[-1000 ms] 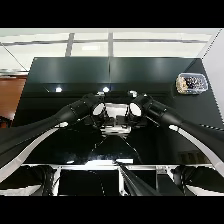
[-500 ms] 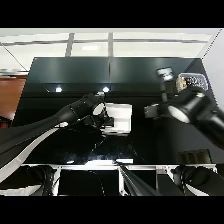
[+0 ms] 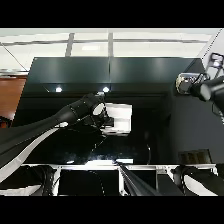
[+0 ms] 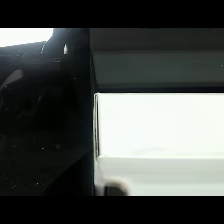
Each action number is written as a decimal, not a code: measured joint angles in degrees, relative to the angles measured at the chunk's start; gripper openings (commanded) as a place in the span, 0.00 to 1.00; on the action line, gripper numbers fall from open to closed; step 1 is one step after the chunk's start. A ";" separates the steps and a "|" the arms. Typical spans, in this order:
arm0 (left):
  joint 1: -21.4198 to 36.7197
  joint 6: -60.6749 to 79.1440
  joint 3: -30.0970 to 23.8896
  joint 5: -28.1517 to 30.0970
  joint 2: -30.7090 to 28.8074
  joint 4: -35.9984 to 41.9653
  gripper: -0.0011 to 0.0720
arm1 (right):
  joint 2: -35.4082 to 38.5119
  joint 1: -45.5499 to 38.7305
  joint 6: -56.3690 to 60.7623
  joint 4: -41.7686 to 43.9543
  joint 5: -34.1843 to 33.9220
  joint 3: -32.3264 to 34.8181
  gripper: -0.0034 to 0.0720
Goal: Fold the box and place the chain.
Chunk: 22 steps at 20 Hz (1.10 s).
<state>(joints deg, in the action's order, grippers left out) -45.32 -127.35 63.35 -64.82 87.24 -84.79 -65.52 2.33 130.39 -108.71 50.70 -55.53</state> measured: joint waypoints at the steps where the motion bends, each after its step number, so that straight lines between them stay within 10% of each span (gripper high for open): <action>1: 0.00 0.00 0.00 0.00 0.00 0.00 0.05 | -2.97 -3.34 -1.31 4.68 -0.79 -2.91 0.98; 9: 0.00 0.00 0.00 -0.15 0.00 0.00 0.05 | -27.50 -16.92 -4.96 27.52 11.74 -29.42 0.82; 22: 0.00 -0.02 0.00 -0.24 0.00 0.00 0.05 | -37.83 -18.32 -1.99 35.30 7.02 -34.18 0.76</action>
